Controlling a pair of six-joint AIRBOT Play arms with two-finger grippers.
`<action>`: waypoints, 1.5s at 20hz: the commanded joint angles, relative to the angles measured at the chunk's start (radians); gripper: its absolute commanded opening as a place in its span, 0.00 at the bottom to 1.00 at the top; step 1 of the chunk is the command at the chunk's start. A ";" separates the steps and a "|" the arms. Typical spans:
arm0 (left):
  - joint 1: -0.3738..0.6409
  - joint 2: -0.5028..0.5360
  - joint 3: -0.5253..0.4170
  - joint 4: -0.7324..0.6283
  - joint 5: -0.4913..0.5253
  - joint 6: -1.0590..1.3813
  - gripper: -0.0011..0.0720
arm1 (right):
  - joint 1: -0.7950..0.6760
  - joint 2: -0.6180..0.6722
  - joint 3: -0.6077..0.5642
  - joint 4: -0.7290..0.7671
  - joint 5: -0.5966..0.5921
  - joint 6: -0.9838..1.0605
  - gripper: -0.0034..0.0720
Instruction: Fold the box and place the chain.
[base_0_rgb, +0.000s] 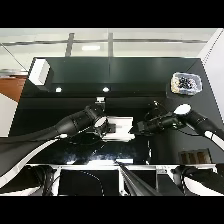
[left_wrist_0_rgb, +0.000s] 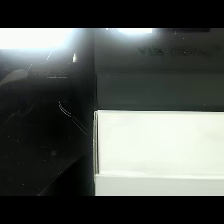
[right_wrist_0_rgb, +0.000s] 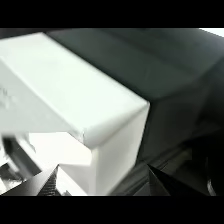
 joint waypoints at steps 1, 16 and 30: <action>0.001 -0.001 0.000 0.000 0.000 0.000 0.05 | 0.104 0.000 0.046 -0.089 -0.121 0.146 0.84; 0.001 -0.001 0.000 0.004 0.004 0.000 0.05 | 0.401 0.000 0.269 -0.674 -0.065 0.799 0.45; 0.001 -0.001 0.000 0.005 0.007 0.000 0.05 | 0.523 -0.051 0.304 -0.860 -0.025 1.101 0.34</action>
